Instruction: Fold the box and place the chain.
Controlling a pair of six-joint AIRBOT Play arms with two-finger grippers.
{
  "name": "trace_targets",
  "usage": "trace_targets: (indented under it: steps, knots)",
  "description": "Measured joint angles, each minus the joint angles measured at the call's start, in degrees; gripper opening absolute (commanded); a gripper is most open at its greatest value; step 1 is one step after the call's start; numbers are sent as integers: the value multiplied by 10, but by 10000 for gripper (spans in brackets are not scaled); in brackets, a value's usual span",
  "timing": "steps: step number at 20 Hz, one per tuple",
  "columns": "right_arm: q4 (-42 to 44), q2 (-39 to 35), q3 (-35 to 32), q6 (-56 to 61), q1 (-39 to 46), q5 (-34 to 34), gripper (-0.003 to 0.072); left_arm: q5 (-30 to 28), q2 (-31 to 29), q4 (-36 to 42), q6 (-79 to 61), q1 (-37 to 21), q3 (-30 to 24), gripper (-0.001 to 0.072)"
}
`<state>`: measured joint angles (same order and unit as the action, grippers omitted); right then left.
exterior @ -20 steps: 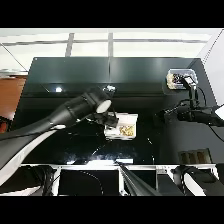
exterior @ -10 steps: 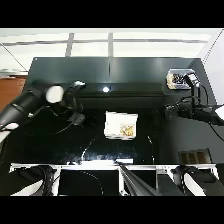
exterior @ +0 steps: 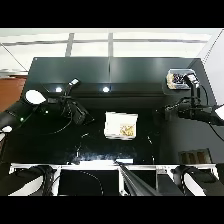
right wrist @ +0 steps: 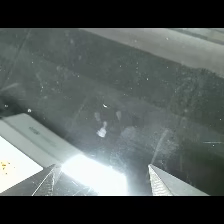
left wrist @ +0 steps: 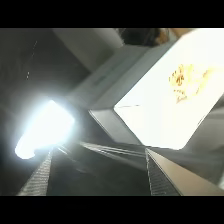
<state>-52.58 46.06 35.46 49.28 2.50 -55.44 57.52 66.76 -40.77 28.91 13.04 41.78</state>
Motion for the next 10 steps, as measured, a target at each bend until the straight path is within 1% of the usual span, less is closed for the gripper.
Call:
trace_targets:
  steps: [2, 4, 6, 10]
  knots:
    - [0, 0, 0, 0, 0, -1, 678, -3, 6, 9, -145, 15, -5, 709]
    - [0, 0, 0, 0, 0, -2, 678, -10, 19, 14, -257, 33, -7, 707]
    - [0, 0, 0, 0, 0, -2, 678, -9, 38, 17, -323, 45, -8, 707]
    - [-1, 0, 0, 0, 0, -2, 678, 19, 81, 29, -394, 48, -9, 707]
